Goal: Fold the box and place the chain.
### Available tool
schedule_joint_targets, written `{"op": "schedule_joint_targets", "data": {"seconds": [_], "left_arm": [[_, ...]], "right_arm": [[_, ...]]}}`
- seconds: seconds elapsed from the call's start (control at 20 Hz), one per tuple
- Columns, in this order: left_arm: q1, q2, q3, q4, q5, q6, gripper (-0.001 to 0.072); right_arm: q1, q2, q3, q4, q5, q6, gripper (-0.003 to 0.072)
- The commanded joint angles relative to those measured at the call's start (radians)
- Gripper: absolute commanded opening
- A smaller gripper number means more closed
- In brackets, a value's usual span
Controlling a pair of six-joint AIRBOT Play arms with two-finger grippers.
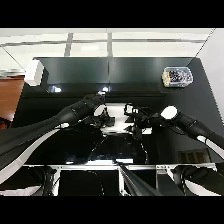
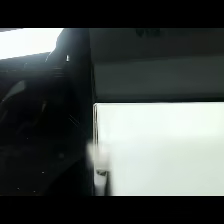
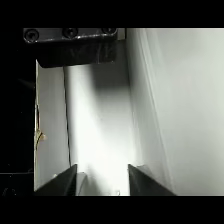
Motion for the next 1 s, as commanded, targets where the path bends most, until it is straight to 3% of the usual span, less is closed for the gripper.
{"op": "schedule_joint_targets", "data": {"seconds": [0.0, 0.1, 0.3, 0.55, 0.75, 0.95], "left_arm": [[0.001, -0.001, 0.001, 0.001, 0.000, 0.000, 0.0025], [0.001, -0.001, 0.001, 0.001, 0.000, 0.000, 0.0025], [0.001, -0.001, 0.001, 0.001, 0.000, 0.000, 0.0025], [0.001, -0.001, 0.001, 0.001, 0.000, 0.000, 0.0025], [0.001, -0.001, 0.001, 0.002, 0.000, 0.000, 0.0025], [0.001, -0.001, 0.001, 0.002, 0.002, 0.000, 0.0025]], "right_arm": [[0.000, 0.001, 0.000, -0.016, -0.002, 0.066, 0.0155], [-0.011, 0.016, 0.002, -0.071, 0.013, 0.173, 0.0018], [-0.116, 0.100, 0.047, -0.233, 0.218, 0.525, 0.0016], [-0.443, 0.179, 0.116, -0.282, 0.494, 0.928, 0.0016], [-0.697, 0.175, 0.059, -0.355, 0.412, 1.146, 0.0016], [-0.719, 0.158, -0.044, -0.333, 0.438, 1.235, 0.0016]]}}
